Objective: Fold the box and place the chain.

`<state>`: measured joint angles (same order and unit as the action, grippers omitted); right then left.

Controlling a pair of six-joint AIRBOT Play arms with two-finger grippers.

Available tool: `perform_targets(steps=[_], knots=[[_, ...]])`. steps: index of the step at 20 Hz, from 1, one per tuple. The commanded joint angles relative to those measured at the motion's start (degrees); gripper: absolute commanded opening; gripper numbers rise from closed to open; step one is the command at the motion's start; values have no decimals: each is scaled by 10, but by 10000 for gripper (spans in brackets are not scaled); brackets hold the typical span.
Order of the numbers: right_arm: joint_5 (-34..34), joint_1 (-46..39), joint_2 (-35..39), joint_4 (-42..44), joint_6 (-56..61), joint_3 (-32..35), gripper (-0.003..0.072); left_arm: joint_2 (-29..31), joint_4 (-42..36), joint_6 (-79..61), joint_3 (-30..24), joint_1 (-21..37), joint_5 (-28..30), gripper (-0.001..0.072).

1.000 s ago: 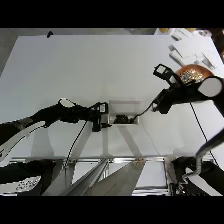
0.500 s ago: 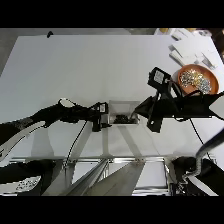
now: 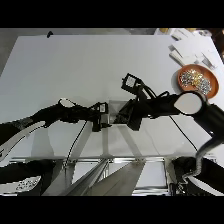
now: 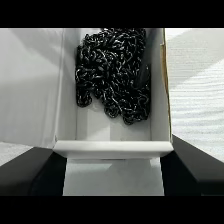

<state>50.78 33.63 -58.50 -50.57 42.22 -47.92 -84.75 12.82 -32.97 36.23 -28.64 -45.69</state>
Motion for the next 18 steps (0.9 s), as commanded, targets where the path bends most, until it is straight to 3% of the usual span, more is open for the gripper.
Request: perform_targets(steps=[1,4,5,8,13,18], knots=[[-25,5,-58,0,0,0,88,0,0,0,0,0,0,150],[-21,-6,-56,2,-2,-1,192,0,0,0,0,0,0,150],[-16,-18,-46,2,-3,-1,196,0,0,0,0,0,0,150],[27,-83,-2,2,-26,-1,177,0,0,0,0,0,0,150],[168,-221,26,-13,-165,0,154,0,0,0,0,0,0,150],[180,-304,14,-58,-351,30,154,0,0,0,0,0,0,150]])
